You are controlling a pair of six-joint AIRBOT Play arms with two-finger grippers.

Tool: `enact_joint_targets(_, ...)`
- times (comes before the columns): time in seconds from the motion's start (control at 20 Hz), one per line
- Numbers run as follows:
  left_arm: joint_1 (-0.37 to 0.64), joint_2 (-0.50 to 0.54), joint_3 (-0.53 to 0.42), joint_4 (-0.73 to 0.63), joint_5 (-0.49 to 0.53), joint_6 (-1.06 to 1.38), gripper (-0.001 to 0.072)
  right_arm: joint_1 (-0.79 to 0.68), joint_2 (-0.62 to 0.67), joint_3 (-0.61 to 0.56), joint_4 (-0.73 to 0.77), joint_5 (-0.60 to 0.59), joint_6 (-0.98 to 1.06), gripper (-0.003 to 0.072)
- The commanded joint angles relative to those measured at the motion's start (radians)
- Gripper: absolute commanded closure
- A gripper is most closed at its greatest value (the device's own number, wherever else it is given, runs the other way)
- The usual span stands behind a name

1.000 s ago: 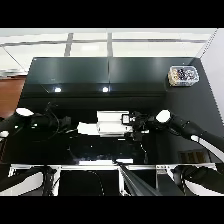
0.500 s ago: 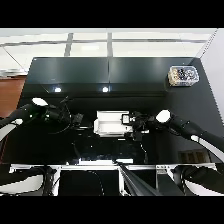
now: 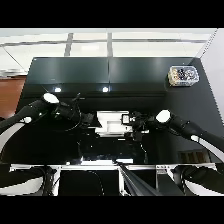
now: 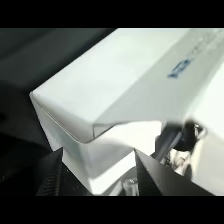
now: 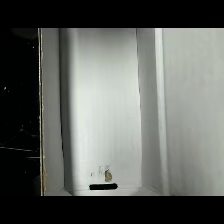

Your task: Fold the box and place the chain.

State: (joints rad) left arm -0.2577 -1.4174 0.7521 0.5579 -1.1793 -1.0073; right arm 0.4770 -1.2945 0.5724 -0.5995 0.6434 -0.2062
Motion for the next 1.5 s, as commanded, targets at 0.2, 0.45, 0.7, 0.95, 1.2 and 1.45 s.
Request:
enact_joint_targets(0.2, -0.108, 0.008, 0.086, 0.210, 0.080, -0.277, 0.0302, 0.000, 0.001, 0.000, 0.000, 0.000, 0.000, 0.0514)
enact_joint_targets(0.45, -0.195, 0.008, 0.132, 0.391, 0.119, -0.475, 0.0310, 0.000, 0.001, 0.000, 0.000, 0.000, 0.000, 0.0513)
enact_joint_targets(0.7, -0.314, 0.007, 0.182, 0.630, 0.140, -0.702, 0.0310, 0.000, 0.001, 0.000, 0.000, 0.000, 0.000, 0.0514)
enact_joint_targets(0.95, -0.404, 0.005, 0.212, 0.777, 0.139, -0.920, 0.0322, 0.000, 0.001, 0.000, 0.000, 0.000, 0.000, 0.0514)
enact_joint_targets(1.2, -0.460, -0.060, 0.253, 0.782, 0.114, -1.020, 0.0366, 0.000, 0.001, 0.000, 0.000, 0.000, 0.000, 0.0514)
enact_joint_targets(1.45, -0.491, -0.081, 0.297, 0.820, 0.093, -1.096, 0.0366, 0.000, 0.001, 0.000, 0.000, 0.000, 0.000, 0.0513)
